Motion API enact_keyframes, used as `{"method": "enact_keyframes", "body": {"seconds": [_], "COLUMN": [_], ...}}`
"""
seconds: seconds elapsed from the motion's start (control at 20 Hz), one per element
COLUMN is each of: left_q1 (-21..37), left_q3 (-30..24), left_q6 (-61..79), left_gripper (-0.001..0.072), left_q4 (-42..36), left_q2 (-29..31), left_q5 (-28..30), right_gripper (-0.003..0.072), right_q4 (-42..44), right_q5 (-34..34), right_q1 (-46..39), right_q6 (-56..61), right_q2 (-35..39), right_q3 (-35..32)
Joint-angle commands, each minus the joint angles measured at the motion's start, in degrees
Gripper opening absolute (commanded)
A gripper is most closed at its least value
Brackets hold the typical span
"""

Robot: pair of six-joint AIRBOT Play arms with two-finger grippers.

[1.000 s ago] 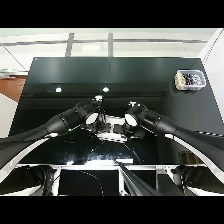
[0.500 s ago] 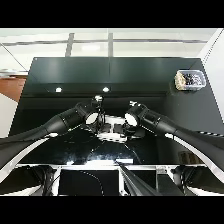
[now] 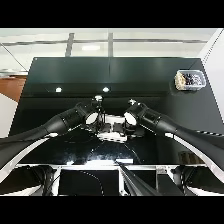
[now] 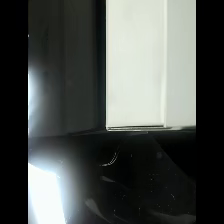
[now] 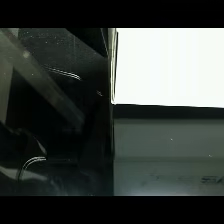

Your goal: Fold the box and place the chain.

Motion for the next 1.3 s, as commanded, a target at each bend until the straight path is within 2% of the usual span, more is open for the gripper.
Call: {"method": "enact_keyframes", "body": {"seconds": [0.0, 0.15, 0.25, 0.3, 0.35, 0.5, 0.55, 0.6, 0.65, 0.95, 1.1, 1.25], "left_q1": [-0.02, -0.02, -0.02, -0.02, -0.02, -0.02, -0.02, -0.02, -0.02, -0.02, -0.02, -0.02], "left_q3": [-0.02, -0.02, -0.02, -0.02, -0.02, -0.02, -0.02, -0.02, -0.02, -0.02, -0.02, -0.02], "left_q6": [0.02, 0.02, 0.02, 0.02, 0.02, 0.02, 0.02, 0.02, 0.02, 0.02, 0.02, 0.0], "left_gripper": [0.0032, 0.0032, 0.0032, 0.0032, 0.0032, 0.0032, 0.0032, 0.0032, 0.0032, 0.0032, 0.0032, 0.0032], "left_q4": [0.02, 0.02, 0.02, 0.02, 0.02, 0.02, 0.02, 0.02, 0.02, 0.02, 0.0, 0.02], "left_q2": [0.0, 0.0, 0.0, 0.0, 0.0, 0.0, 0.0, 0.0, 0.0, 0.0, -0.02, -0.02], "left_q5": [0.0, 0.0, 0.0, 0.0, 0.0, 0.0, -0.02, 0.0, 0.02, 0.09, 0.22, 0.2], "right_gripper": [0.0206, 0.0204, 0.0176, 0.0062, 0.0043, 0.0048, 0.0123, 0.0298, 0.0383, 0.0383, 0.0382, 0.0382], "right_q4": [-1.33, -1.53, -1.51, -1.36, -1.53, -1.86, -2.73, -3.61, -4.35, -4.17, -2.89, -6.6], "right_q5": [0.48, 0.48, 0.46, 0.46, 0.42, -0.04, 0.09, 1.01, 1.51, 1.73, 2.64, 4.17], "right_q1": [0.02, 0.02, 0.02, 0.07, 0.35, 0.39, 0.31, 0.28, 0.28, 0.28, 0.28, 0.26], "right_q6": [-0.42, -0.39, -0.42, -0.61, -0.59, -0.57, -0.57, -0.57, -0.59, -5.92, -10.88, -14.86], "right_q2": [-0.07, -0.17, -0.42, -0.46, -0.46, -0.46, -0.35, -0.04, 0.44, 6.36, 13.25, 22.01], "right_q3": [0.55, 0.55, 0.55, 0.55, 0.55, 0.55, 0.57, 0.59, 0.59, 0.59, 0.59, 0.59]}}
